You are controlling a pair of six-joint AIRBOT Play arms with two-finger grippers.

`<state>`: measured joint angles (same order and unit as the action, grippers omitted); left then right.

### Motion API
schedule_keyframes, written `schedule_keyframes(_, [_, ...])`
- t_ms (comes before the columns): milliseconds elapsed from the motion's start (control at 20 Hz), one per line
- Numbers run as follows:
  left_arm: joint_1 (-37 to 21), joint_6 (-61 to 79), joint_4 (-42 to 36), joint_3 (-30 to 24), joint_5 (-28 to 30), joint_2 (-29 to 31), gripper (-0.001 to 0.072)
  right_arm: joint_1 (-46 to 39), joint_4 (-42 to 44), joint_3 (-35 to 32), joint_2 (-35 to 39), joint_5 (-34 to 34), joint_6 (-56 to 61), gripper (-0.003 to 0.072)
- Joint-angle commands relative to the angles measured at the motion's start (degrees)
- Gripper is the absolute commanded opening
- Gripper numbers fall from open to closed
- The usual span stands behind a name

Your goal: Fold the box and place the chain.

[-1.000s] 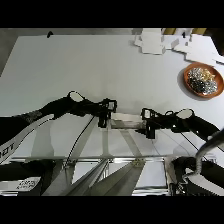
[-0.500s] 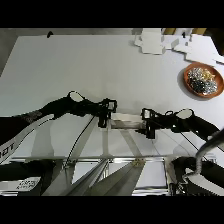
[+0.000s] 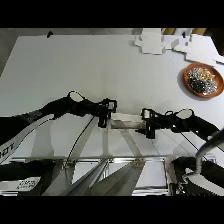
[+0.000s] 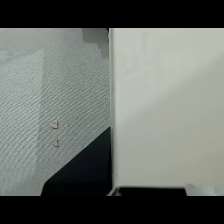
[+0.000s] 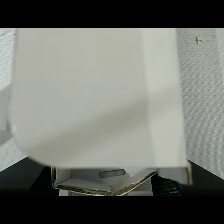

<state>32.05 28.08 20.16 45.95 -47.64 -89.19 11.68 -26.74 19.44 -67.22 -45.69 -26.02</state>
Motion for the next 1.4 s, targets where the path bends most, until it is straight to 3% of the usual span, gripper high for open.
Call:
schedule_keyframes(0, [0.0, 0.0, -0.2, 0.0, -0.2, 0.0, 0.0012, 0.0, 0.0, 0.0, 0.0, 0.0, 0.0, 0.0296])
schedule_keyframes(250, [0.1, 0.0, 0.1, 0.0, -0.7, 0.2, 0.0024, 0.0, 0.0, 0.0, 0.0, 0.0, 0.0, 0.0296])
schedule_keyframes(300, [0.0, -0.1, 0.1, 0.0, -0.7, 0.4, 0.0122, 0.0, 0.0, 0.0, 0.0, 0.0, 0.0, 0.0296])
schedule_keyframes(350, [0.0, -0.4, 0.1, 0.0, -0.7, 1.0, 0.0286, 0.0, 0.0, 0.0, 0.0, 0.0, 0.0, 0.0296])
schedule_keyframes(400, [0.0, -1.4, 0.1, 0.0, -0.5, 2.1, 0.0359, 0.0, 0.0, 0.0, 0.0, 0.0, 0.0, 0.0296])
schedule_keyframes(550, [-0.6, -5.6, 3.8, 0.0, -1.1, 6.1, 0.0388, 0.0, 0.0, 0.0, 0.0, 0.0, 0.0, 0.0296])
schedule_keyframes(650, [-1.6, -12.8, 8.7, 0.0, -1.9, 8.4, 0.0654, 0.0, 0.0, 0.0, 0.0, 0.0, 0.0, 0.0296])
schedule_keyframes(700, [-2.3, -16.9, 11.6, 0.0, -1.9, 9.6, 0.0677, 0.0, 0.0, 0.0, 0.0, 0.0, 0.0, 0.0296])
schedule_keyframes(850, [-4.1, -28.4, 19.5, 0.0, -4.5, 13.2, 0.0627, 0.0, 0.0, 0.0, 0.0, 0.0, 0.0, 0.0296])
schedule_keyframes(900, [-4.2, -30.6, 22.2, 0.0, -6.4, 14.5, 0.0542, 0.0, 0.0, 0.0, 0.0, 0.0, 0.0, 0.0296])
schedule_keyframes(1000, [-4.1, -32.2, 26.6, 0.0, -12.4, 17.4, 0.0239, 0.0, 0.0, 0.0, 0.0, 0.0, 0.0, 0.0296])
schedule_keyframes(1100, [-3.9, -32.5, 28.5, 0.0, -18.1, 19.7, 0.0001, 0.0, 0.0, 0.0, 0.0, 0.0, 0.0, 0.0296])
schedule_keyframes(1350, [2.8, -37.8, 28.3, 0.0, -18.6, 21.4, 0.0002, 0.0, 0.0, 0.0, 0.0, 0.0, 0.0, 0.0296])
